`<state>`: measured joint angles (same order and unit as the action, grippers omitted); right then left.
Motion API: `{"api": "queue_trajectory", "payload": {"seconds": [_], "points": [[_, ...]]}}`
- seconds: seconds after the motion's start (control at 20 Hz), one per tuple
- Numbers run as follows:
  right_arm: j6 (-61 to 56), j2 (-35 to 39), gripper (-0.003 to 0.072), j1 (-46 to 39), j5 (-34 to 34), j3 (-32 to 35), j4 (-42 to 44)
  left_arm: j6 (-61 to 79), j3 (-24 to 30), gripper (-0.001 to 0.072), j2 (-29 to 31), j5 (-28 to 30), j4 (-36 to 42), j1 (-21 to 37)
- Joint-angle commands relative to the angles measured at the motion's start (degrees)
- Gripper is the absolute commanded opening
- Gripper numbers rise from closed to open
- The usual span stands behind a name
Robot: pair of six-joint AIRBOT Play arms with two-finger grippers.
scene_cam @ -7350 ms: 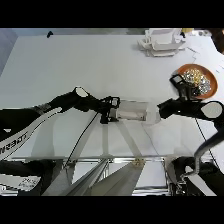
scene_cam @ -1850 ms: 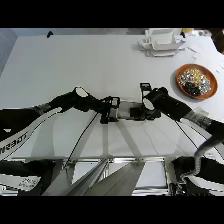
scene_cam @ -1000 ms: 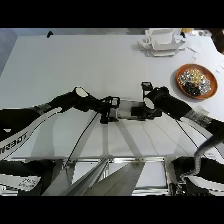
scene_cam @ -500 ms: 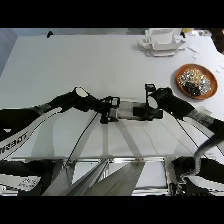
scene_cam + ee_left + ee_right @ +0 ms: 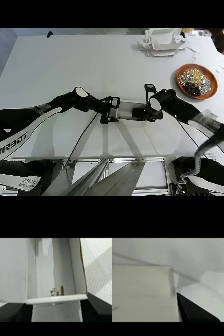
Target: Fold the box and place the chain.
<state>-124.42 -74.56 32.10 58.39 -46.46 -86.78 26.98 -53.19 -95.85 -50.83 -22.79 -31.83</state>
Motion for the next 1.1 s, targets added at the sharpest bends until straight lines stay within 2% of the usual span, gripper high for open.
{"api": "queue_trajectory", "payload": {"seconds": [0.0,0.15,0.2,0.25,0.35,0.45,0.7,0.85,1.05], "points": [[7.61,5.57,0.0348,-0.07,1.46,-0.02,-1.49,0.00,0.00,0.0206,0.02,0.02,0.02,0.02],[15.67,12.59,0.0359,-0.11,5.40,-1.03,-1.57,0.00,0.00,0.0206,0.02,0.04,0.00,0.02],[17.66,14.40,0.0414,-0.61,7.06,-2.23,-1.68,0.00,0.00,0.0206,0.02,0.04,0.02,0.02],[19.32,15.78,0.0402,-1.84,8.70,-4.24,-1.95,-0.02,0.00,0.0206,0.02,0.04,0.02,0.02],[22.18,16.57,0.0241,-5.92,10.21,-9.62,-2.93,0.00,0.00,0.0206,0.02,0.02,0.02,0.02],[25.79,16.48,0.0224,-12.35,7.80,-14.80,-4.66,-0.02,0.00,0.0206,0.02,0.02,0.02,0.02],[33.73,11.74,0.0219,-31.23,6.08,-22.60,-4.90,0.00,0.00,0.0206,0.02,0.04,0.00,0.02],[36.63,7.52,0.0219,-40.13,4.17,-22.93,-4.90,0.00,0.00,0.0206,0.02,0.04,0.02,0.02],[37.00,0.48,0.0219,-47.60,2.58,-22.93,-4.94,0.00,0.00,0.0206,0.02,0.02,0.02,0.02]]}}
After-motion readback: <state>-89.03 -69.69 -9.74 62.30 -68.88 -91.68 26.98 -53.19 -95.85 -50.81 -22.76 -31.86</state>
